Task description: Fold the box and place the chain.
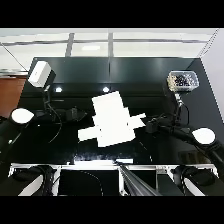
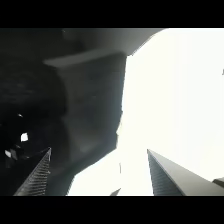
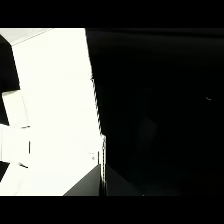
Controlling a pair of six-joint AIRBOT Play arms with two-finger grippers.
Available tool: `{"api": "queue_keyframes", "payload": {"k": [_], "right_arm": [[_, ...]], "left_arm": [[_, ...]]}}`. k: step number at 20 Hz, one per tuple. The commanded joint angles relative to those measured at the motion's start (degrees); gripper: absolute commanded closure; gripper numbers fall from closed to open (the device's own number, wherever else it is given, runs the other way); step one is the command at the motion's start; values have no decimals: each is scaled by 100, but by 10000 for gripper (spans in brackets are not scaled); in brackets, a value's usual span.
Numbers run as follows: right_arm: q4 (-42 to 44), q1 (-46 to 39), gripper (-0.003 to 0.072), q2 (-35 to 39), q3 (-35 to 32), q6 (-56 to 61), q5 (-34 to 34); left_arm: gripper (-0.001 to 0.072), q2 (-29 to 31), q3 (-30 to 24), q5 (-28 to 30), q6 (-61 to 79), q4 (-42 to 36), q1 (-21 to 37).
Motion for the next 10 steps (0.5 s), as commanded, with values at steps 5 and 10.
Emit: {"api": "queue_keyframes", "payload": {"k": [5, 10], "right_arm": [[-7, 181, 670, 76, -74, 101, -155], [-96, 181, 670, 76, -74, 125, -157]], "left_arm": [[26, -2175, 876, -907, 2273, -1700, -46], [26, -3246, 1663, -1506, 2538, -1440, -247]]}}
